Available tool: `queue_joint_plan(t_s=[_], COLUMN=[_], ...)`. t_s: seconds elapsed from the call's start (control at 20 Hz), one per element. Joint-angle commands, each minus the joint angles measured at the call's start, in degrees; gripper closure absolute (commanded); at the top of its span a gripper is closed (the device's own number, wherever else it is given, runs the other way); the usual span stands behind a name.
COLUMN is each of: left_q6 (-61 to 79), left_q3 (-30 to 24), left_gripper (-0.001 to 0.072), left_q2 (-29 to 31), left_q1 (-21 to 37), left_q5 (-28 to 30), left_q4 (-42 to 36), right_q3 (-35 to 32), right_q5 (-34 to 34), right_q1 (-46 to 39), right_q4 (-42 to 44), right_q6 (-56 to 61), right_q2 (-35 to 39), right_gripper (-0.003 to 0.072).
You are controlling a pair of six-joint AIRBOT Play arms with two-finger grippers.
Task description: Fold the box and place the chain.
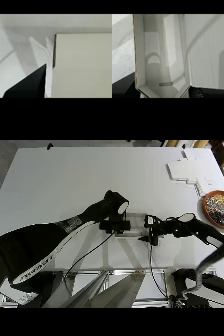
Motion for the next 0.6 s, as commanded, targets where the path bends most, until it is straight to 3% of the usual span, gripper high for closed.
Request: queue_joint_plan(t_s=[0.0, 0.35, 0.4, 0.5, 0.55], left_q6=[0.5, -1.4, -1.4, -1.4, -1.4], left_q3=[2.3, 2.3, 2.3, 2.3, 2.3], left_gripper=[0.0422, 0.0475, 0.0551, 0.0617, 0.0709], left_q2=[0.2, -2.7, -2.9, -3.0, -3.0], left_q1=[1.1, -0.3, -0.4, -0.4, -0.3], left_q5=[-1.3, -1.2, -1.2, -1.3, -1.4], left_q4=[0.8, 1.0, 1.0, 0.5, -0.4], right_q3=[0.0, 0.0, 0.0, 0.0, 0.0], right_q5=[0.0, 0.0, 0.0, 0.0, 0.0], right_q1=[0.0, 0.0, 0.0, 0.0, 0.0], right_q4=[0.0, 0.0, 0.0, 0.0, 0.0], right_q6=[0.0, 0.0, 0.0, 0.0, 0.0], right_q2=[0.0, 0.0, 0.0, 0.0, 0.0], right_gripper=[0.0246, 0.0246, 0.0246, 0.0246, 0.0246])
